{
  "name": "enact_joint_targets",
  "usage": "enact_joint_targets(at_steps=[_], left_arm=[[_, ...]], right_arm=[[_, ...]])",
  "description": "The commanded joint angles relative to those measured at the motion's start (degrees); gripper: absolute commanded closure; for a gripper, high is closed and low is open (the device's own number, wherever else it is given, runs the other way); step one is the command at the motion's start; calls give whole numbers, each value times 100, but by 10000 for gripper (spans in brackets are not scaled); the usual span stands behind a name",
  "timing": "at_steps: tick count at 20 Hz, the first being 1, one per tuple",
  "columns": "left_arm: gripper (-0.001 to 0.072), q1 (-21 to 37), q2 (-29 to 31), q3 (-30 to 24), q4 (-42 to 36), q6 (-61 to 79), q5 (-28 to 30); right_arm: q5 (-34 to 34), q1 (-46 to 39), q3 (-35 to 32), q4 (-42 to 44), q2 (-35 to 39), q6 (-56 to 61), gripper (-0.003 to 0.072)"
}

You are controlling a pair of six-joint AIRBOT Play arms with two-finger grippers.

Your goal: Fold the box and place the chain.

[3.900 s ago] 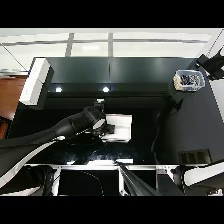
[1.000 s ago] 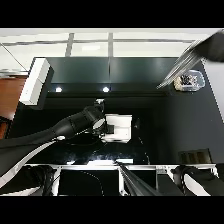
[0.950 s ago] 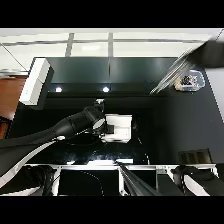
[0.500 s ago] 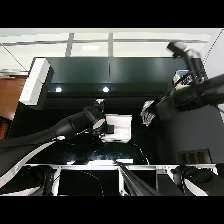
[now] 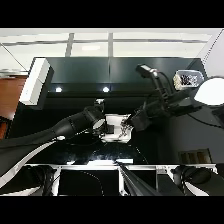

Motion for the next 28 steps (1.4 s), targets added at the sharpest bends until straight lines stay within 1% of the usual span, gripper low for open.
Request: enact_joint_targets(at_steps=[1, 6, 9, 10, 11, 12, 14, 16, 18, 19, 21, 22, 23, 24, 25, 28], left_arm=[[683, -2, 0, -2, -2, 2, 129], [683, -2, 0, -2, -2, 2, 144], [683, -2, 0, -2, -2, 2, 160], [683, -2, 0, -2, -2, 2, 160], [683, -2, 0, -2, -2, 2, 162], [683, -2, 0, -2, -2, 2, 197], [683, -2, 0, -2, -2, 4, 264], [682, -2, 0, -2, -4, 17, 254], [682, -2, 2, -2, -4, 15, 254], [684, -2, 0, -2, -7, 2, 251], [680, -2, 2, 22, -26, -76, 249], [640, -2, 2, 52, -55, -151, 205], [480, -2, 4, 103, -114, -149, 146], [385, 0, 9, 179, -136, -146, 35], [367, 0, 15, 291, -107, -109, -129], [367, -4, 184, 649, 57, 616, -706]], right_arm=[[-431, 260, -28, -372, -243, 61, 645], [-442, 258, -31, -573, -538, 70, 645], [-428, 258, -31, -693, -575, 90, 643], [-428, 251, -31, -693, -575, 109, 522], [-420, 251, -28, -693, -575, 140, 310], [-404, 240, -28, -706, -573, 136, 283], [-205, 98, -26, -835, -527, 133, 283], [76, -273, -26, -1268, -289, 133, 283], [275, -802, -26, -1825, 92, 136, 283], [326, -1091, -26, -1950, 289, 133, 282], [369, -1665, -26, -1888, 654, 138, 283], [328, -1834, -26, -1888, 807, 138, 283], [278, -1937, -26, -1891, 931, 138, 283], [249, -1974, -26, -1891, 990, 136, 283], [240, -1974, -26, -1891, 999, 136, 283], [173, -1974, -28, -1893, 999, 142, 283]])
